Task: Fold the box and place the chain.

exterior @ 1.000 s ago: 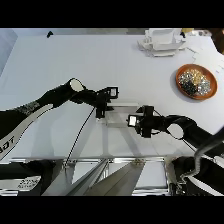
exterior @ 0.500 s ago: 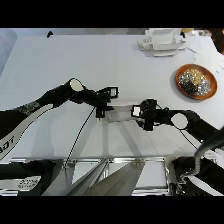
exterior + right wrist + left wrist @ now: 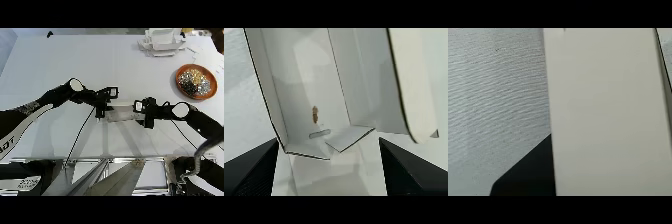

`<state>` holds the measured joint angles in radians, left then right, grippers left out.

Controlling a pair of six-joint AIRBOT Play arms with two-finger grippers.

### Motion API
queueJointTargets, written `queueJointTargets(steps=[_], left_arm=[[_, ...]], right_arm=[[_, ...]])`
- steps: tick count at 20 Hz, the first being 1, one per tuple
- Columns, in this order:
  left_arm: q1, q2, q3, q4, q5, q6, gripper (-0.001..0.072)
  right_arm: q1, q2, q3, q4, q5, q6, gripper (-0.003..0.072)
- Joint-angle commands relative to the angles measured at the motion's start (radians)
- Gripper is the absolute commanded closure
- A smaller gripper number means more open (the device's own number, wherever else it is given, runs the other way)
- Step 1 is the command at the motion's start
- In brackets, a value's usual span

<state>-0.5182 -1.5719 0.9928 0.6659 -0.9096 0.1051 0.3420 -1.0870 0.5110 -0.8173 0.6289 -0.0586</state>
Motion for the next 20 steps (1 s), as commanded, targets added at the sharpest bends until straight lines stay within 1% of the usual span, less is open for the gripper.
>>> queueJointTargets(steps=[1, 4, 6, 10, 14, 20], left_arm=[[-0.001, 0.0, 0.001, 0.0, 0.0, 0.0, 0.0699], [-0.001, 0.0, 0.001, 0.0, 0.0, 0.0, 0.0699], [-0.001, 0.0, 0.001, 0.0, 0.0, 0.0, 0.0699], [-0.001, 0.0, 0.001, 0.0, 0.0, 0.0, 0.0699], [-0.001, 0.0, 0.001, 0.0, 0.0, 0.0, 0.0699], [-0.001, 0.0, 0.001, 0.0, 0.0, 0.0, 0.0699]], right_arm=[[-0.049, -0.045, 0.002, 0.136, 0.035, -0.15, -0.0003], [-0.076, -0.105, 0.005, 0.28, 0.073, -0.333, -0.0003], [-0.076, -0.15, 0.016, 0.319, 0.09, -0.376, -0.0003], [-0.076, -0.232, 0.051, 0.336, 0.122, -0.395, 0.0001], [-0.076, -0.257, 0.055, 0.336, 0.124, -0.395, 0.0045], [-0.076, -0.29, 0.055, 0.336, 0.126, -0.384, 0.0049]])
